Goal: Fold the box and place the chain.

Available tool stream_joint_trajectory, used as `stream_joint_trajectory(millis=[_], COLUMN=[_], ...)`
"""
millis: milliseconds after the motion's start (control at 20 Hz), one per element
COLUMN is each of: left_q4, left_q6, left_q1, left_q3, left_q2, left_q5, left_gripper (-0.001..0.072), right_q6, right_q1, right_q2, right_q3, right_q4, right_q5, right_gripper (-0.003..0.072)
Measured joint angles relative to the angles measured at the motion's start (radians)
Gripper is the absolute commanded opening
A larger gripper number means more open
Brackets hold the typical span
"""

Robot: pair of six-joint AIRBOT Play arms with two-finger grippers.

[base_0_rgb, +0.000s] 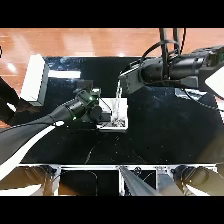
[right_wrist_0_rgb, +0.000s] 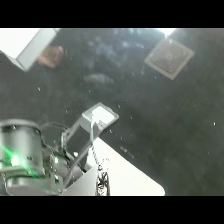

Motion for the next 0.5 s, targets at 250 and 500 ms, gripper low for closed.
stream_joint_trajectory(millis=[250,500], left_q4=[0.0,0.0], left_q6=[0.0,0.0], left_q1=[0.0,0.0], left_q3=[0.0,0.0], left_q2=[0.0,0.0], left_q5=[0.0,0.0], left_gripper=[0.0024,0.0024], right_q6=[0.003,0.027], right_q1=[0.0,0.0], right_q2=[-0.029,-0.046], right_q3=[-0.052,-0.224], right_q4=[0.01,0.039], right_q5=[0.01,-0.032], right_gripper=[0.0045,0.0046])
